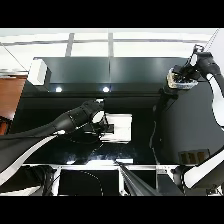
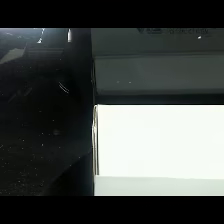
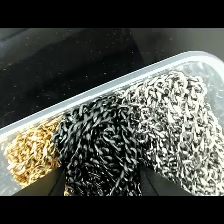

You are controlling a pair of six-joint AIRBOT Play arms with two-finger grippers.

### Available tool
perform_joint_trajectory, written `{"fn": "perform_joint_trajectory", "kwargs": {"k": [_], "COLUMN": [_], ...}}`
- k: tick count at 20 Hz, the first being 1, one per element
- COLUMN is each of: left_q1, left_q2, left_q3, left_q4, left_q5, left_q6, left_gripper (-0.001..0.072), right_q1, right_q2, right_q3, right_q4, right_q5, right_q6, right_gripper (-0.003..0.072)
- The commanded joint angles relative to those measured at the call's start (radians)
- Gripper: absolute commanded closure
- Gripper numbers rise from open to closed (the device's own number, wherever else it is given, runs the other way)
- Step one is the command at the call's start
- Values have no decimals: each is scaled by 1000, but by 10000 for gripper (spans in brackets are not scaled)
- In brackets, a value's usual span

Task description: Fold the box and place the chain.

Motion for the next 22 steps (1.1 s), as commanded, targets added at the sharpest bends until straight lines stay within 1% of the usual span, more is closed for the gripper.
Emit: {"fn": "perform_joint_trajectory", "kwargs": {"k": [1, 2, 3, 4, 5, 9, 15, 20, 22], "left_q1": [0, 0, 0, 0, 0, 0, 0, 0, 0], "left_q2": [-1, -1, -1, -1, -1, -1, -1, -1, -1], "left_q3": [1, 1, 1, 1, 1, 1, 1, 1, 1], "left_q4": [0, 0, 0, 0, 0, 0, 0, -1, -1], "left_q5": [-1, -1, -1, -1, -1, -1, 0, -1, 0], "left_q6": [0, 0, 0, 0, 0, 0, 0, 0, 0], "left_gripper": [681, 681, 681, 681, 681, 681, 681, 681, 681], "right_q1": [-1, -1, -1, 0, 0, -1, 0, 0, 0], "right_q2": [-17, -17, -16, -13, -8, 55, 242, 401, 470], "right_q3": [4, 4, 5, 5, 5, 5, 5, 5, 5], "right_q4": [16, 14, 15, 16, 15, -33, -3, -4, 5], "right_q5": [10, 10, 13, 24, 42, 85, 98, 26, 50], "right_q6": [0, 0, 0, 0, 0, -24, -204, -246, -270], "right_gripper": [188, 224, 443, 636, 680, 680, 681, 681, 681]}}
